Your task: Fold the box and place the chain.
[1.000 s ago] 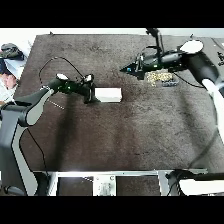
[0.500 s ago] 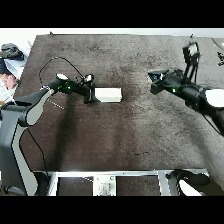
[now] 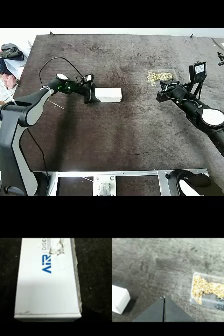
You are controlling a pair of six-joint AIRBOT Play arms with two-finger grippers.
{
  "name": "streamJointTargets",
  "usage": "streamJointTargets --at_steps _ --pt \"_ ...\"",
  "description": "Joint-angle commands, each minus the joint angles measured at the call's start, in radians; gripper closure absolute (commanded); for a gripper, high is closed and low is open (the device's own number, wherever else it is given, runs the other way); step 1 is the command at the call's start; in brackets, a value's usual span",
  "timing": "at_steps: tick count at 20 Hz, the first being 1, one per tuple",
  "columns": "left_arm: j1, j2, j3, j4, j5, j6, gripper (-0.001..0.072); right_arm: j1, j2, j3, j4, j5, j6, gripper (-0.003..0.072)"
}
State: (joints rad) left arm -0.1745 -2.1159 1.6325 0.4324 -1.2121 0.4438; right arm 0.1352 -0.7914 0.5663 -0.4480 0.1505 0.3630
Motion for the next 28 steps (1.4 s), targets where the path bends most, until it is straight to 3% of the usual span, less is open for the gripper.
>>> streamJointTargets --at_steps 1,5,9,13,15,18,21,23,28 --pt "0.002 0.009 0.004 -0.069 -0.008 -0.036 0.0698 0.001 0.004 -0.008 0.0 -0.016 0.0 0.0675" --pt "0.03 0.078 0.026 -0.134 0.032 -0.106 0.07 0.001 0.004 -0.008 0.0 -0.016 0.0 0.0675" --pt "0.135 0.212 0.025 -0.133 0.261 -0.25 0.0701 0.001 0.004 -0.008 0.0 -0.017 0.0 0.0675" --pt "0.32 0.322 0.025 -0.124 0.505 -0.542 0.0701 0.001 0.004 -0.008 0.0 -0.017 0.0 0.0675" --pt "0.418 0.349 0.024 -0.037 0.581 -0.714 0.0701 0.001 0.004 -0.008 0.0 -0.017 0.0 0.0675" --pt "0.55 0.351 0.015 0.106 0.596 -0.952 0.0701 0.001 0.004 -0.008 0.0 -0.017 0.0 0.0675" --pt "0.605 0.349 -0.016 0.26 0.644 -0.97 0.07 0.001 0.004 -0.008 0.0 -0.017 0.0 0.0675" --pt "0.608 0.334 -0.036 0.28 0.696 -0.975 0.07 0.001 0.004 -0.008 0.0 -0.017 0.0 0.0675" --pt "0.608 0.22 -0.036 0.28 0.712 -0.997 0.07 0.001 0.004 -0.008 0.0 -0.017 0.0 0.0675"
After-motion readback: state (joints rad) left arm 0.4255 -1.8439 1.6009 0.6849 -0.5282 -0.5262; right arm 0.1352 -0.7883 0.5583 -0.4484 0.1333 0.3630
